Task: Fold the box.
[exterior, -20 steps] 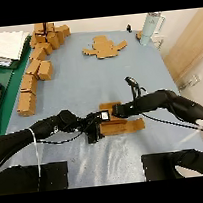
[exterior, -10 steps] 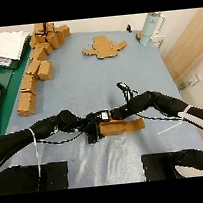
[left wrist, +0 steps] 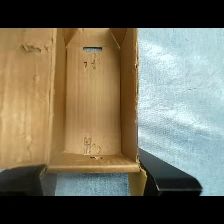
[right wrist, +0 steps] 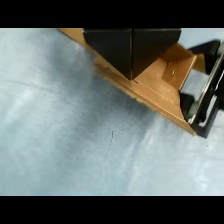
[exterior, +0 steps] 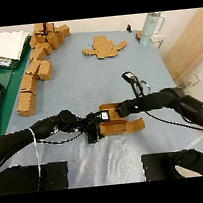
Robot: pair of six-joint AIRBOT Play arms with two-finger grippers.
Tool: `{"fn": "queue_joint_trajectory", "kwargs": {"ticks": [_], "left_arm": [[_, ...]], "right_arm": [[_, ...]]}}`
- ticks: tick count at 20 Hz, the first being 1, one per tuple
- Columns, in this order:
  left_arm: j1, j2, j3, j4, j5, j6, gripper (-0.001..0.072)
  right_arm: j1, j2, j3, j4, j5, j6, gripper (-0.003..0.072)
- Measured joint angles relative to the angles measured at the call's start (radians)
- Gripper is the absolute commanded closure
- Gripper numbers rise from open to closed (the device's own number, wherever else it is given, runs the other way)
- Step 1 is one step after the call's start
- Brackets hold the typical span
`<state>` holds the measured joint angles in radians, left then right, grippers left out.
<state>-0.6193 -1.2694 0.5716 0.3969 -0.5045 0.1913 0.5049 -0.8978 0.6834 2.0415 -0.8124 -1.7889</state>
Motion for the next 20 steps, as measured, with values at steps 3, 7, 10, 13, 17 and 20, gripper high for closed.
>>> {"fn": "queue_joint_trajectory", "kwargs": {"ticks": [3,7,10,13,17,20], "left_arm": [[0.0,0.0,0.0,0.0,0.0,0.0,0.0196],[0.0,0.0,0.0,0.0,0.0,0.0,0.0196],[0.0,0.0,0.0,0.0,0.0,0.0,0.0197],[0.0,0.0,0.0,0.0,0.0,0.0,0.0197],[0.0,0.0,0.0,0.0,0.0,0.0,0.0196],[0.0,0.0,0.0,0.0,0.0,0.0,0.0196]], "right_arm": [[0.0,0.145,-0.035,-0.047,-0.153,-0.058,0.068],[0.0,0.286,-0.133,-0.058,-0.358,-0.233,0.0173],[0.0,0.32,-0.204,-0.13,-0.377,-0.351,0.0171],[0.0,0.298,-0.248,-0.207,-0.272,-0.494,0.0168],[0.005,0.229,-0.268,-0.232,-0.105,-0.6,0.0168],[0.032,0.179,-0.273,-0.237,-0.018,-0.662,0.0168]]}}
